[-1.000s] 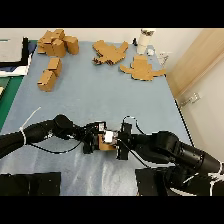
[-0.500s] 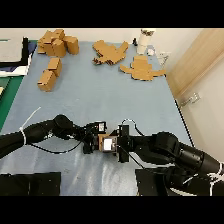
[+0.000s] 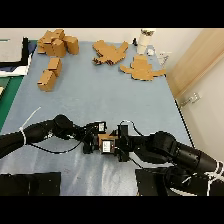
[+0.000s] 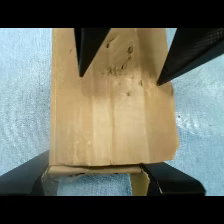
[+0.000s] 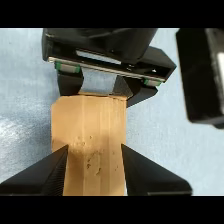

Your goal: Fold the box.

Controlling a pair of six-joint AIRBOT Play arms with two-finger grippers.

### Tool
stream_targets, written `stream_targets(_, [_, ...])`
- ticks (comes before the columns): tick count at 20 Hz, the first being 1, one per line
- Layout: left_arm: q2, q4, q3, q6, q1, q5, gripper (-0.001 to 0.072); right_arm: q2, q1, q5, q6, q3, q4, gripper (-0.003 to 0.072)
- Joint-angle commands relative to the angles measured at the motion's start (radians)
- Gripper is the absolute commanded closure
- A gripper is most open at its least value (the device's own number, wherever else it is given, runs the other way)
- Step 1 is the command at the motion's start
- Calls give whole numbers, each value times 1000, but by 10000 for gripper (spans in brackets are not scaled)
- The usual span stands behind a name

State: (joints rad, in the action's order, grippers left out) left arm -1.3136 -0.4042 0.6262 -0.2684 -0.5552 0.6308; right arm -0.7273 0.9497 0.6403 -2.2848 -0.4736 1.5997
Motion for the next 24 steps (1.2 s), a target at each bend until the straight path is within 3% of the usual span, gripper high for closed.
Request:
stream_targets(1, [0, 0, 0, 0, 0, 0, 197, -10, 6, -15, -2, 0, -11, 162])
stream_targets(11, [0, 0, 0, 0, 0, 0, 197, -55, 42, -22, 0, 0, -93, 184])
stream_targets(13, [0, 0, 0, 0, 0, 0, 197, -55, 42, -23, 24, 0, -144, 263])
stream_targets(18, [0, 0, 0, 0, 0, 0, 197, -43, 51, -35, 29, -2, -163, 264])
stream_targets(21, [0, 0, 0, 0, 0, 0, 197, -17, 56, -34, 45, -2, -165, 342])
stream_targets(24, [0, 0, 0, 0, 0, 0, 197, -6, 56, -34, 61, -2, -182, 343])
